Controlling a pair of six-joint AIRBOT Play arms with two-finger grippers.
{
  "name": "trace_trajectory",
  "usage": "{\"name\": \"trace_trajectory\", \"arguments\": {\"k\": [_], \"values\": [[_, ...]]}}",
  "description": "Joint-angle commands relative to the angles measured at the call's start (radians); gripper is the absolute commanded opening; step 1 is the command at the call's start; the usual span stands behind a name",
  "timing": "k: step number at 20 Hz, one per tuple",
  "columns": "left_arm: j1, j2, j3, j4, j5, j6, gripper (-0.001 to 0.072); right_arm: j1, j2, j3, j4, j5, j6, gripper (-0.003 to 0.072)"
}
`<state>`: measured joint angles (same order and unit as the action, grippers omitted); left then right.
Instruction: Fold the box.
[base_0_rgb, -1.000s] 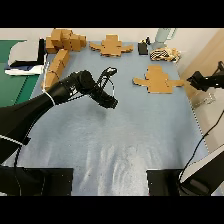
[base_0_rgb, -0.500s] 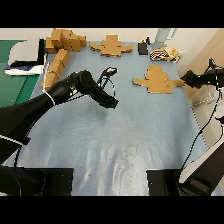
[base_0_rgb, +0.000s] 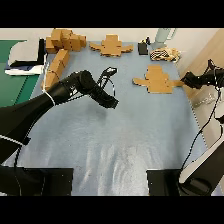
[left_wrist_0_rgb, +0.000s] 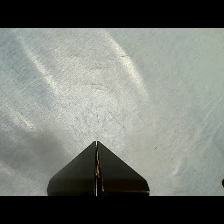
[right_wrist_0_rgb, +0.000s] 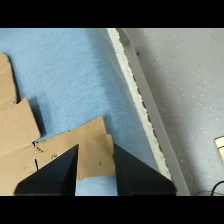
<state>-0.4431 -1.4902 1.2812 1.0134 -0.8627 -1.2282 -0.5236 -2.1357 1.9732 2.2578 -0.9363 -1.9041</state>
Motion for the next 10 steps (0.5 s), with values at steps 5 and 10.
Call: {"name": "trace_trajectory", "arguments": {"k": [5,10], "values": [[0.0,-0.001,0.0,0.0,-0.001,0.0,0.0011,0.0,0.006,0.008,0.084,-0.208,-0.109,0.014],[0.0,-0.001,0.0,-0.006,-0.002,0.0,0.0012,0.002,0.063,0.008,0.135,-0.32,-0.208,0.0002]]}}
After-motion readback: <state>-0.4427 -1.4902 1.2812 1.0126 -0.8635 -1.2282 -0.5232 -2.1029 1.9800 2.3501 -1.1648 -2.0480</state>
